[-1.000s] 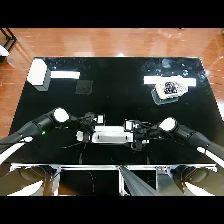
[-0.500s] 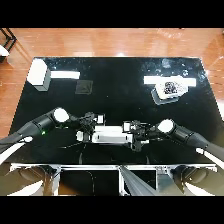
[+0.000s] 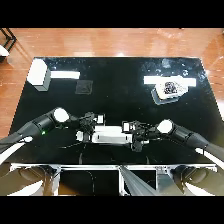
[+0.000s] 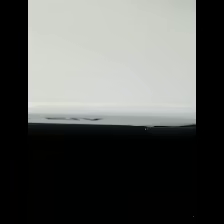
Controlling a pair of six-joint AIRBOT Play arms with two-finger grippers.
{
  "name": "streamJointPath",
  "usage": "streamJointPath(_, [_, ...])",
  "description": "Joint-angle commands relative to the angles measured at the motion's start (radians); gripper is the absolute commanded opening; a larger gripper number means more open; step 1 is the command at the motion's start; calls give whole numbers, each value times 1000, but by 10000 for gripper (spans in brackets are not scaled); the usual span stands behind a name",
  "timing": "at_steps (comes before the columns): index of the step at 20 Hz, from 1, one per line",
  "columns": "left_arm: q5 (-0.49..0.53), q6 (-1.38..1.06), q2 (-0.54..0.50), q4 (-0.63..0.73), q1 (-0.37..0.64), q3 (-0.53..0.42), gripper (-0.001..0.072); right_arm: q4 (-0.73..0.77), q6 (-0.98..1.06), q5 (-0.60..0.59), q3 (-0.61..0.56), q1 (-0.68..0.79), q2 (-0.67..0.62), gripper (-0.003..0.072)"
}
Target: Fold the box and place the chain.
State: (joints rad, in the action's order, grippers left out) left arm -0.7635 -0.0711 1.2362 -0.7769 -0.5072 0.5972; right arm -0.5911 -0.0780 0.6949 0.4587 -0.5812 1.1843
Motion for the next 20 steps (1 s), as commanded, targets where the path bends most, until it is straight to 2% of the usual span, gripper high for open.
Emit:
streamJointPath(1, [0, 0, 1, 0, 1, 0, 18, -7, 5, 0, 0, 0, 0, 698])
streamJointPath(9, [0, 0, 1, 0, 1, 0, 18, -6, 8, -3, 0, 0, 0, 695])
streamJointPath(10, [0, 0, 1, 0, 1, 0, 18, -6, 8, -3, 0, 0, 1, 578])
streamJointPath(11, [0, 0, 1, 0, 1, 0, 18, -6, 8, -3, 0, 0, 0, 527])
streamJointPath(20, [0, 0, -2, 0, 1, 0, 21, -6, 8, -4, 0, 0, 0, 525])
